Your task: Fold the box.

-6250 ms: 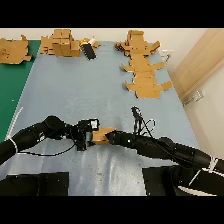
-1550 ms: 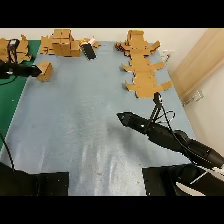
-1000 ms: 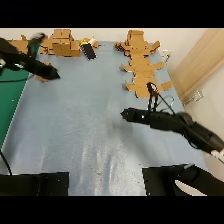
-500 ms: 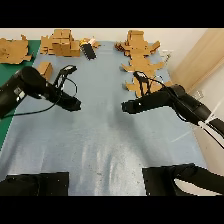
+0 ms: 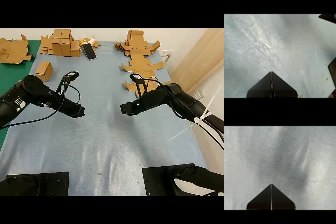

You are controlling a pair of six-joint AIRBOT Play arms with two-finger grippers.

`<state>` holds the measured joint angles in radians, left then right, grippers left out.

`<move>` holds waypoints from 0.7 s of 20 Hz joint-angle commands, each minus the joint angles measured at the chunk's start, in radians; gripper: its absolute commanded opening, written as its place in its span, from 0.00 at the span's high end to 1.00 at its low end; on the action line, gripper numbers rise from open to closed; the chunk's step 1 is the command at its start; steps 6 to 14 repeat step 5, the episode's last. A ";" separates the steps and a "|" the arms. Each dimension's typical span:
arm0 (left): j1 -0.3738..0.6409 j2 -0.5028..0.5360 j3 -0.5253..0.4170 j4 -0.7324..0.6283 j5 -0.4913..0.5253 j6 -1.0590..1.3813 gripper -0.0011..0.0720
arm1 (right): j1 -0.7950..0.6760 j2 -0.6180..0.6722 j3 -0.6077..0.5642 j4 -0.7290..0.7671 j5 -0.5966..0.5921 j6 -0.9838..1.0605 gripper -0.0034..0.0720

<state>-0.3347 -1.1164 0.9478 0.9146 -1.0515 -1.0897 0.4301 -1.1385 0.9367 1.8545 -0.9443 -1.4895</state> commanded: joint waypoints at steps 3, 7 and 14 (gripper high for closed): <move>-0.002 0.002 -0.003 -0.002 -0.006 -0.003 0.97 | 0.000 -0.002 0.001 0.008 -0.007 -0.003 0.95; -0.002 0.002 -0.003 -0.002 -0.006 -0.003 0.97 | 0.000 -0.002 0.001 0.008 -0.007 -0.003 0.95; -0.002 0.002 -0.003 -0.002 -0.006 -0.003 0.97 | 0.000 -0.002 0.001 0.008 -0.007 -0.003 0.95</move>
